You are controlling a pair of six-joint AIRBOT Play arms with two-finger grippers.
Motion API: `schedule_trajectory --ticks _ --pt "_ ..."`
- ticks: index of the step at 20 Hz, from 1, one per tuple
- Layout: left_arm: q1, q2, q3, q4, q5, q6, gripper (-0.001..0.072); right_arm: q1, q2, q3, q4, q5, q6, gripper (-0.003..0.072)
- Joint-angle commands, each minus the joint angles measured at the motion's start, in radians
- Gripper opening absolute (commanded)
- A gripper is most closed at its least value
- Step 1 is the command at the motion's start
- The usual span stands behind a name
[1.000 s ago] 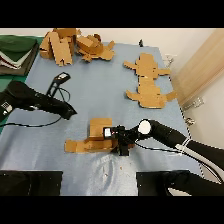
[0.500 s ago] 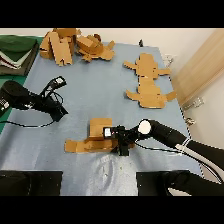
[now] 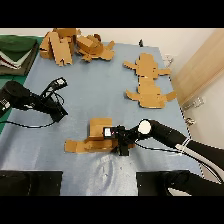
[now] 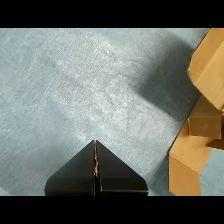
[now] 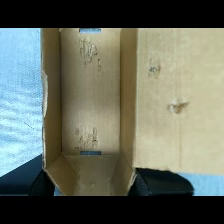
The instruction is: Fold the box.
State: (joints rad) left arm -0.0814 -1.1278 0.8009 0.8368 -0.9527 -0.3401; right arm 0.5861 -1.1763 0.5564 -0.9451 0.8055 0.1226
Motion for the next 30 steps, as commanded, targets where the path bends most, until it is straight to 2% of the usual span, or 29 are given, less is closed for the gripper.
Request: schedule_trajectory --ticks 1,3,5,8,9,11,13,14,15,17,18,19,20,22,25,30 --pt "0.0 -0.001 0.0 -0.003 -0.021 -0.001 0.0014 0.0 -0.001 -0.001 0.0 0.002 0.0 0.0508" --pt "-0.019 -0.001 -0.002 0.013 -0.069 0.016 0.0014 0.0 -0.001 -0.001 -0.001 0.002 0.0 0.0508" --pt "-0.059 -0.001 -0.023 0.019 -0.059 0.083 0.0014 0.0 -0.001 -0.001 -0.001 0.002 0.0 0.0508" --pt "-0.198 0.011 -0.106 0.003 0.057 0.265 0.0012 0.0 -0.001 -0.001 -0.001 0.002 0.0 0.0509" --pt "-0.232 0.02 -0.144 -0.072 0.07 0.325 0.0013 0.0 -0.001 -0.001 -0.001 0.002 0.0 0.0508" --pt "-0.219 0.043 -0.215 -0.304 0.042 0.512 0.0013 0.0 -0.001 -0.001 -0.001 0.002 0.0 0.0508" --pt "-0.165 0.063 -0.257 -0.428 -0.079 0.67 0.0014 0.0 -0.001 -0.001 -0.001 0.002 0.0 0.0508" --pt "-0.148 0.063 -0.268 -0.41 -0.127 0.713 0.0014 0.0 -0.001 -0.001 -0.001 0.002 0.0 0.0508" --pt "-0.14 0.063 -0.28 -0.343 -0.122 0.734 0.0015 0.0 -0.001 -0.001 -0.001 0.002 0.0 0.0508" --pt "-0.135 0.063 -0.287 -0.155 -0.056 0.718 0.0015 0.0 -0.001 -0.001 -0.001 0.002 0.0 0.0508" --pt "-0.135 0.063 -0.287 -0.09 -0.034 0.686 0.004 0.0 -0.001 -0.001 -0.001 0.002 0.0 0.0508" --pt "-0.135 0.063 -0.288 -0.074 -0.035 0.669 0.0285 0.0 -0.001 -0.001 -0.001 0.002 0.0 0.0508" --pt "-0.138 0.063 -0.289 -0.095 -0.047 0.661 0.039 0.0 -0.001 -0.001 -0.001 0.002 0.0 0.0508" --pt "-0.159 0.063 -0.288 -0.152 -0.09 0.663 0.0389 0.0 -0.001 -0.001 -0.001 0.002 0.0 0.0508" --pt "-0.245 0.063 -0.289 -0.153 -0.093 0.664 0.039 0.0 -0.001 -0.001 -0.001 0.002 0.0 0.0508" --pt "-0.328 0.063 -0.289 -0.166 -0.01 0.615 0.039 0.0 -0.001 -0.001 -0.001 0.002 0.0 0.0508"
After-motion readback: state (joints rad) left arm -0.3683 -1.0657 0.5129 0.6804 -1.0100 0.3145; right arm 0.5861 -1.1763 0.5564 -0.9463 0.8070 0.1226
